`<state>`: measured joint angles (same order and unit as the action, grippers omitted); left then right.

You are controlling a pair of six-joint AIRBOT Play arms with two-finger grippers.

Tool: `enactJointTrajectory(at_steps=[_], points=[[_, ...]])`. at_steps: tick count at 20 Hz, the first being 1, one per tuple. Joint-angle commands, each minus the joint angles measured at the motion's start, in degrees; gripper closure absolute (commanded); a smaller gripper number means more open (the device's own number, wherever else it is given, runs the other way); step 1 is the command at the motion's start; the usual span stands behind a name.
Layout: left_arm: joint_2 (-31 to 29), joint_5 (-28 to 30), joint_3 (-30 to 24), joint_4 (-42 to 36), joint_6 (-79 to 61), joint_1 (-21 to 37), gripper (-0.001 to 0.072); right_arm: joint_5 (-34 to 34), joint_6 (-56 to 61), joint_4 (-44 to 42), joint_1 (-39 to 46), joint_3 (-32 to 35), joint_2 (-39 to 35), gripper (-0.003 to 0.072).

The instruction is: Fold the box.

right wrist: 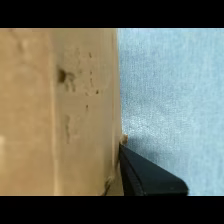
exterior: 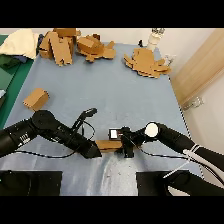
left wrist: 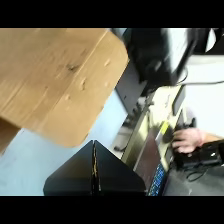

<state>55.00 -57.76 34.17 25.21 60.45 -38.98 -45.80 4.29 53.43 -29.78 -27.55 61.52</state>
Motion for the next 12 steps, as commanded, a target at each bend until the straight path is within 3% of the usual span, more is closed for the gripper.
enactJointTrajectory(at_steps=[1,5,8,12], points=[[1.55,3.39,0.07,-5.05,-3.21,-0.31,0.0699,-0.22,-0.02,0.35,0.02,0.02,-0.04,0.02],[6.29,8.98,0.07,-5.22,-2.75,-3.39,0.0699,-0.22,-0.02,0.35,0.02,0.02,-0.04,0.02],[6.88,21.22,0.42,-8.87,-2.8,-4.24,0.0699,-0.22,0.04,0.33,0.02,0.02,-0.04,0.02],[6.93,29.05,3.19,-8.85,-1.66,-4.22,0.07,-0.22,0.2,0.33,0.02,0.02,-0.04,0.02]])
